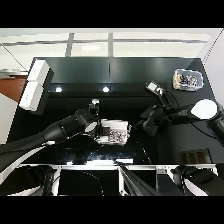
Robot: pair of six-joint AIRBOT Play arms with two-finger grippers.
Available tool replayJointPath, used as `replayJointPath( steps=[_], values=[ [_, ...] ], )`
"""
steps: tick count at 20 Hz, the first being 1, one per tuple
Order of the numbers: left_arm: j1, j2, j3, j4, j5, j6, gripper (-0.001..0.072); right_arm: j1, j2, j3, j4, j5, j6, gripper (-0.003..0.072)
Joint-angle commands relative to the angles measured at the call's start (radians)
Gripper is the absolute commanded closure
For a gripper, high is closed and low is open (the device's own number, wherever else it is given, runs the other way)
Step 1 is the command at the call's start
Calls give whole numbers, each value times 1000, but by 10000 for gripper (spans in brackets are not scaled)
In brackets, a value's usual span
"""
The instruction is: Fold the box and place the chain.
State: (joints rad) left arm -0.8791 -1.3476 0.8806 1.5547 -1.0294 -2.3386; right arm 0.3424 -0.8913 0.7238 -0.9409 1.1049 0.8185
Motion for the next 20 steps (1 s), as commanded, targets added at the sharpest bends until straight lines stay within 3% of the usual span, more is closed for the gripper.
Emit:
replayJointPath(
  steps=[1,6,11,15,20],
  values=[
    [-1,0,0,0,4,0,679,-51,-4,-117,-161,-63,-106,-15],
    [-1,0,0,0,2,0,679,87,-8,-368,58,-321,-643,-14],
    [-1,0,0,0,2,0,679,155,-89,-377,218,-480,-784,-14],
    [-1,0,0,0,2,0,679,167,-149,-377,401,-509,-976,-14],
    [-1,0,0,0,6,0,679,167,-166,-374,474,-542,-988,-13]
  ],
)
